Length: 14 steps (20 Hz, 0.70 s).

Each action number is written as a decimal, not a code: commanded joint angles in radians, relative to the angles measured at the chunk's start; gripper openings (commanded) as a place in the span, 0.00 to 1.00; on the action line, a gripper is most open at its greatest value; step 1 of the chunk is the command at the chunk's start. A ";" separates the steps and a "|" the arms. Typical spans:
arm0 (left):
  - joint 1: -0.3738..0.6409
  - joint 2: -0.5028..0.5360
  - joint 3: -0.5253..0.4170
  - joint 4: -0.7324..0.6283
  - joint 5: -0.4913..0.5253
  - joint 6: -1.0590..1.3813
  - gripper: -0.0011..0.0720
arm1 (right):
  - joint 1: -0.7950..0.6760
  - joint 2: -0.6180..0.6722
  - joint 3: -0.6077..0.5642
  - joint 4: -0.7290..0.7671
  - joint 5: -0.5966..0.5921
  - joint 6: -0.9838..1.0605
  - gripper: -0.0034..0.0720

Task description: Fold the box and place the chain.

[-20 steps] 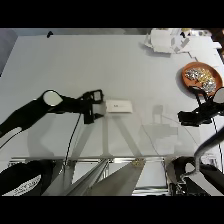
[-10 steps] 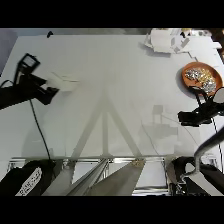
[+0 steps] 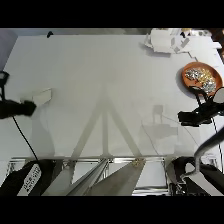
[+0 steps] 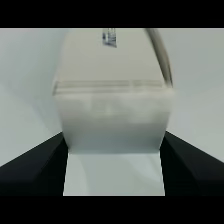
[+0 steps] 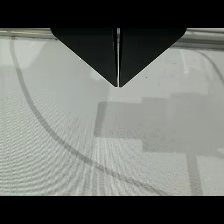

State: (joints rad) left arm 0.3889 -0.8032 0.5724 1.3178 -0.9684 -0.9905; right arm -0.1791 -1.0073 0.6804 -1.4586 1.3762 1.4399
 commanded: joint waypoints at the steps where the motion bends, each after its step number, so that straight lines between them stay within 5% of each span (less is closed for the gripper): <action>1: 0.018 0.002 -0.038 0.075 -0.185 -0.077 0.01 | -0.001 0.000 0.001 0.000 0.000 0.000 0.06; 6: 0.018 0.004 -0.098 0.084 -0.360 -0.076 0.08 | -0.001 0.000 0.001 0.000 0.000 0.000 0.06; 9: 0.018 0.015 -0.100 0.096 -0.372 -0.077 0.43 | -0.001 0.000 0.001 0.000 0.000 0.000 0.06; 12: 0.017 0.087 -0.100 0.097 -0.371 -0.076 0.51 | -0.001 0.000 0.001 0.000 0.000 0.000 0.06; 14: 0.017 0.166 -0.100 0.114 -0.353 -0.079 0.84 | -0.001 0.000 0.001 0.000 0.000 0.000 0.06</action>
State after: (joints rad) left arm 0.4053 -0.7136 0.4740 1.4181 -1.3331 -1.0664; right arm -0.1791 -1.0073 0.6804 -1.4586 1.3762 1.4399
